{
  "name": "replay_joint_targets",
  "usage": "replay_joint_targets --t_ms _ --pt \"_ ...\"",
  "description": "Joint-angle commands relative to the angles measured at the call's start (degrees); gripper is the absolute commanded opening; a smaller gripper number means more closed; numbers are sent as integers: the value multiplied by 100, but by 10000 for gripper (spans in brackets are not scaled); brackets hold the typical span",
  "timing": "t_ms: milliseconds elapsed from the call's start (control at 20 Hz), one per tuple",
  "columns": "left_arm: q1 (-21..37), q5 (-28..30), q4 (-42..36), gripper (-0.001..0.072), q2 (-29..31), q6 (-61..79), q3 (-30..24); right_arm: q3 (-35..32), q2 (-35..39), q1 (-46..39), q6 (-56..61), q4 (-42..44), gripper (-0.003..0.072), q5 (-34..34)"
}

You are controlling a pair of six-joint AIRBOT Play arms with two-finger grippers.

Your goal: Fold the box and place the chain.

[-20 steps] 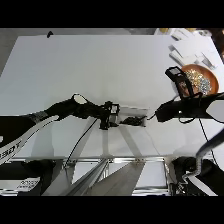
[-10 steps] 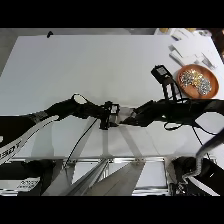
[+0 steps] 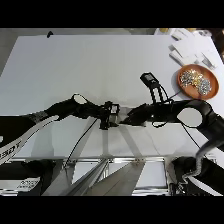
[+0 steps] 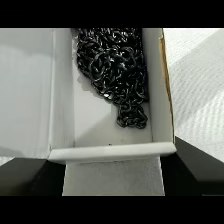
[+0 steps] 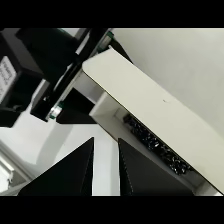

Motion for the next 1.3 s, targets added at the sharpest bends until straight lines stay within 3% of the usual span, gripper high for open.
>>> replay_joint_targets --t_ms 0,150,250,350,500,550,600,650,900,1250 --pt "0 0 0 149 0 2 0 468 -81 -184 -422 127 179 254" --pt "0 0 0 149 0 2 0 1106 -83 -999 -498 55 153 317" --pt "0 2 0 149 0 2 0 1150 -111 -1622 -496 -424 21 227" --pt "0 2 0 149 0 2 0 1143 -345 -2138 -256 -1274 20 389" --pt "0 2 0 149 0 2 2 1099 -1073 -2732 -61 -1676 22 800" --pt "0 0 0 149 0 2 0 1025 -1329 -2844 -59 -1694 92 826" --pt "0 0 0 149 0 2 0 942 -1528 -2907 -59 -1731 257 822" --pt "0 2 0 149 0 2 0 887 -1720 -2922 -4 -1843 337 841" --pt "2 2 0 149 0 2 0 796 -2317 -2922 310 -2280 335 866" --pt "0 2 0 149 0 2 0 752 -2409 -2922 586 -2444 288 549"
